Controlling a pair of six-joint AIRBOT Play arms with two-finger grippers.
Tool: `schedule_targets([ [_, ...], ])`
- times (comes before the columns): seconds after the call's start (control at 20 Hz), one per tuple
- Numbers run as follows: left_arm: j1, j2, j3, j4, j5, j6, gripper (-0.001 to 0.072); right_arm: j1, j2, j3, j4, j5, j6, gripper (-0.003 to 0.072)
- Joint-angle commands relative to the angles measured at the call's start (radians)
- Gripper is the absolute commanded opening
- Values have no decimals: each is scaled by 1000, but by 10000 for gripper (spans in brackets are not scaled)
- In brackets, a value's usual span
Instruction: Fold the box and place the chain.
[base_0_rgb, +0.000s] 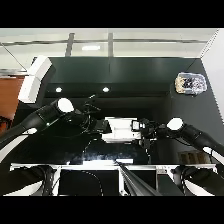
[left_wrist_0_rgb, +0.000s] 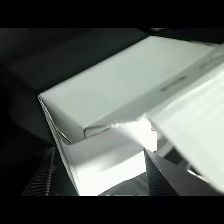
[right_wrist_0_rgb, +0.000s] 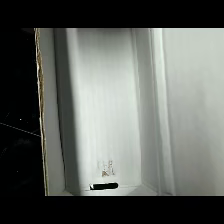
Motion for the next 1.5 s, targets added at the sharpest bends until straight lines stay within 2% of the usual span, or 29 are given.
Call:
schedule_targets([
  [0.0,-69,0,34,116,66,-135,620,0,0,1,0,-1,0,120],
  [0.15,-120,0,58,177,86,-191,617,0,0,1,0,-1,0,120],
  [0.25,-141,0,68,222,87,-229,551,0,0,1,0,-1,0,120],
  [0.6,-195,-2,74,382,111,-438,549,0,0,1,0,-1,0,120],
  [0.95,-240,-40,76,426,130,-547,502,0,0,1,0,-2,1,119],
  [1.05,-253,-49,91,467,95,-597,488,0,0,1,0,-2,1,120],
  [1.25,-288,-57,154,655,1,-750,481,0,0,1,2,-2,1,119],
  [1.45,-318,-139,243,670,-101,-776,481,0,0,1,3,-2,1,119],
])
